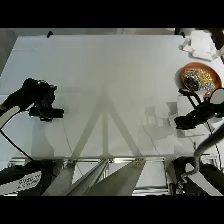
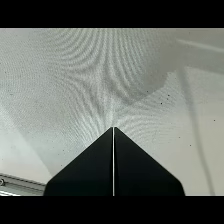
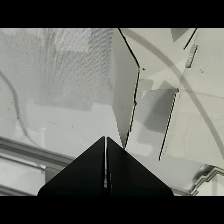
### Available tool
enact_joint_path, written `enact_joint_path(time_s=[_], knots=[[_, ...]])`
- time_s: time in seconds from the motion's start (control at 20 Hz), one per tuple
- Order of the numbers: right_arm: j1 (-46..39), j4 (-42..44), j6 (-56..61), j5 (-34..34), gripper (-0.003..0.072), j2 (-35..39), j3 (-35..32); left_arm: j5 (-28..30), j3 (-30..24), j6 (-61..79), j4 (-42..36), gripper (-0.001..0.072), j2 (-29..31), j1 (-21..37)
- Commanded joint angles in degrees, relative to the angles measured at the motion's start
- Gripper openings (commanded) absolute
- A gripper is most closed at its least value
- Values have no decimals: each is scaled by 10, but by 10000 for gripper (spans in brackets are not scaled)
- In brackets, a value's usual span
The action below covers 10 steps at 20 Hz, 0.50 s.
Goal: Fold the box and place the chain.
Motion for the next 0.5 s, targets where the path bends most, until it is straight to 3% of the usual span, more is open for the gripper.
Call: enact_joint_path(time_s=[0.0,0.45], knots=[[0,0,0,0,13,0,0,0,0,0,0,12,0,0],[0,6,0,-11,14,0,0,0,0,0,0,12,0,0]])
